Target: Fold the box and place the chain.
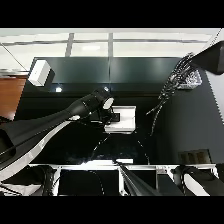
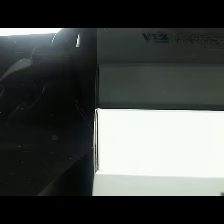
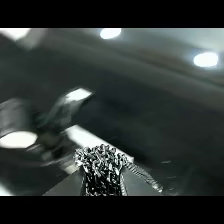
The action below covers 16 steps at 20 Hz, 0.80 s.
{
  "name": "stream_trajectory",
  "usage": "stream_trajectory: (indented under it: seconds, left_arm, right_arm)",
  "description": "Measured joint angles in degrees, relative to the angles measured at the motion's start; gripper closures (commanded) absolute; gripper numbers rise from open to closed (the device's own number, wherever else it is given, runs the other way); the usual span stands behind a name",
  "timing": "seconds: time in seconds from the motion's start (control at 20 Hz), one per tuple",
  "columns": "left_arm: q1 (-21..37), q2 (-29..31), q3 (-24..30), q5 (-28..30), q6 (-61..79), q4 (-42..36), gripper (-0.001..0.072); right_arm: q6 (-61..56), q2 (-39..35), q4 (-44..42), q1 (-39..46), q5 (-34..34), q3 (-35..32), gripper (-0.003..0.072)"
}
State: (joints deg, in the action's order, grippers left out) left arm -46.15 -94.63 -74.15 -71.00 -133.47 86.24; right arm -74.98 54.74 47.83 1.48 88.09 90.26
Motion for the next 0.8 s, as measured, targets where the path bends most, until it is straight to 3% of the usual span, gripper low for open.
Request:
stream_trajectory:
  seconds: [0.3,0.5,0.8]
  left_arm:
    - [0.0,0.0,0.0,0.0,0.0,0.0,0.068]
    - [0.0,0.0,0.0,0.0,0.0,-0.3,0.068]
    - [0.0,0.0,0.0,0.0,0.0,-0.4,0.068]
  right_arm:
    - [1.6,-0.5,-10.7,-3.0,1.5,-2.6,0.0673]
    - [2.6,-0.5,-17.3,-4.0,-1.3,-3.0,0.0673]
    - [3.2,0.0,-20.7,-7.5,-6.9,-3.1,0.0673]
